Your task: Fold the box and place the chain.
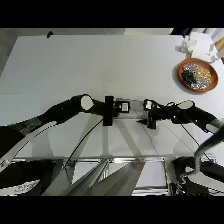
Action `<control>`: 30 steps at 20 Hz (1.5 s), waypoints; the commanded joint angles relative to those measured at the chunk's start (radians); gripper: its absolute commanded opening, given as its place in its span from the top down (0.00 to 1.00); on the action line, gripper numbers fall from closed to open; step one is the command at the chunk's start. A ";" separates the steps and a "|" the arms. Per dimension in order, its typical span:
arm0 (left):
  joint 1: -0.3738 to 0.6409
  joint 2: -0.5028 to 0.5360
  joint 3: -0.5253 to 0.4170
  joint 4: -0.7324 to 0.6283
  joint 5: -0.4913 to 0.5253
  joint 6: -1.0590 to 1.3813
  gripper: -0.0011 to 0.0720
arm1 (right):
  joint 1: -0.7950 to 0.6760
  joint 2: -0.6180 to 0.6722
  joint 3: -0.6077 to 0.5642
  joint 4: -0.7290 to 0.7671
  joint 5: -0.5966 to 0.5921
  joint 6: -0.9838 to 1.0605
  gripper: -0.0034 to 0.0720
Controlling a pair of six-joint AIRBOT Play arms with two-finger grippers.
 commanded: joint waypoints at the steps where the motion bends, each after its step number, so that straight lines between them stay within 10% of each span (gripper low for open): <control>1: 0.047 0.059 0.000 0.054 -0.077 -0.177 0.95 | 0.001 0.000 0.000 0.000 0.000 0.000 0.41; 8: 0.183 0.230 -0.001 0.218 -0.229 -0.737 0.97 | 0.001 0.000 0.000 0.000 0.000 0.000 0.41; 15: 0.353 0.159 -0.044 0.220 -0.307 -1.163 0.98 | 0.001 0.000 0.000 0.000 0.000 0.000 0.41; 21: 0.311 -0.032 -0.044 0.084 -0.278 -1.184 0.98 | 0.001 0.000 0.000 0.000 0.000 0.000 0.41; 30: 0.249 -0.044 -0.044 -0.091 -0.246 -1.113 0.98 | 0.001 0.000 0.000 0.000 0.000 0.000 0.41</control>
